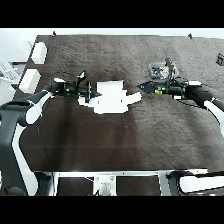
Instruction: Fold the box and place the chain.
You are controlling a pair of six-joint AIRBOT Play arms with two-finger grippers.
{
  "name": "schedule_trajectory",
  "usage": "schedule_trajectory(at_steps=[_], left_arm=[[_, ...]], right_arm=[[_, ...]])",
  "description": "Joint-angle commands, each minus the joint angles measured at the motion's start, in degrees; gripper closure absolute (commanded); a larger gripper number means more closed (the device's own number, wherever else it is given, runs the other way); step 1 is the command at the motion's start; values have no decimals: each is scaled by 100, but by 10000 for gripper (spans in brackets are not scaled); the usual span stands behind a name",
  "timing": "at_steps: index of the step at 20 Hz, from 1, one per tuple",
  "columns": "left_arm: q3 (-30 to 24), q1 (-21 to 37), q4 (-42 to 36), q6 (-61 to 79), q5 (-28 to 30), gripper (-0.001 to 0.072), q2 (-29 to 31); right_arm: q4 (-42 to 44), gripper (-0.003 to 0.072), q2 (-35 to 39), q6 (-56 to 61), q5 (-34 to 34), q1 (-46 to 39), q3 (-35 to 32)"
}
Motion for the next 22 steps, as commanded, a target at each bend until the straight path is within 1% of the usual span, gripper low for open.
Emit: schedule_trajectory(at_steps=[1, 2, 3, 4, 7, 8, 10, 16, 20, 22], left_arm=[[0, -2, -11, 2, 13, 687, 4], [0, -2, -13, 2, 13, 687, 4], [0, -2, -13, 2, 9, 687, 4], [0, 0, -13, 2, 0, 687, 4], [0, -2, -15, 2, 15, 687, 4], [0, 0, -15, 2, 17, 687, 4], [0, -2, -15, 2, 7, 687, 4], [0, -2, -15, 2, 11, 687, 4], [0, -2, -15, 2, 13, 687, 4], [0, -2, -15, 2, 13, 687, 4]], right_arm=[[-356, 635, 254, -1578, 181, 420, -173], [-774, 450, 267, -2041, 170, 608, -190], [-1141, 197, 262, -2326, 74, 780, -199], [-1508, 84, 262, -2479, -155, 964, -210], [-2669, 84, 256, -2975, -728, 1379, -225], [-3018, 70, 251, -3115, -896, 1484, -225], [-3362, 70, 249, -3287, -1025, 1655, -243], [-3346, 69, 35, -3287, -1233, 2033, -295], [-3005, 70, -81, -3272, -1274, 2116, -315], [-2767, 70, -85, -3270, -1523, 2124, -315]])
